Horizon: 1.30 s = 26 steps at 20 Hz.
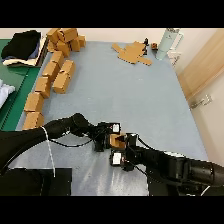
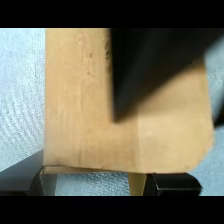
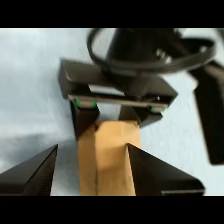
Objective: Fold the box.
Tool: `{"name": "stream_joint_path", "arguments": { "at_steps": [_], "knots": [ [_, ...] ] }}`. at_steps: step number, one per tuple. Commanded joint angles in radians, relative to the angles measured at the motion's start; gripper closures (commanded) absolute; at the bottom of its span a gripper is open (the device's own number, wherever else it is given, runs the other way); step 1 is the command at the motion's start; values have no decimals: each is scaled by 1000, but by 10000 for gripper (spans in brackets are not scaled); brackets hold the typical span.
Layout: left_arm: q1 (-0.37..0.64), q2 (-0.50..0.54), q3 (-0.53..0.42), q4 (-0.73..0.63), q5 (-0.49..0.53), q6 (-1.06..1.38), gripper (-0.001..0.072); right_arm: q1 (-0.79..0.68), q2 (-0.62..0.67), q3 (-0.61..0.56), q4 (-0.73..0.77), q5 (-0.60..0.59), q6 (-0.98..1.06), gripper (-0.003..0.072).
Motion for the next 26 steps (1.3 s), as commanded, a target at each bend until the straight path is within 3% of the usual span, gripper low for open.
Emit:
{"name": "stream_joint_path", "arguments": {
  "at_steps": [1,6,8,13,17,21,26],
  "knots": [
    [1,0,1,1,0,0,397,18,63,1,61,13,8,36],
    [1,0,1,1,0,0,397,-28,156,1,56,-58,51,41],
    [1,0,1,1,0,0,397,-65,175,1,51,-102,68,123],
    [1,0,1,1,0,0,397,-159,176,0,40,-84,68,125],
    [1,0,1,1,0,0,397,-161,101,-1,40,-80,67,174],
    [1,0,1,1,0,0,397,-128,15,-1,41,4,4,174],
    [1,0,1,1,0,0,397,-86,-36,-1,41,18,0,174]
  ]
}}
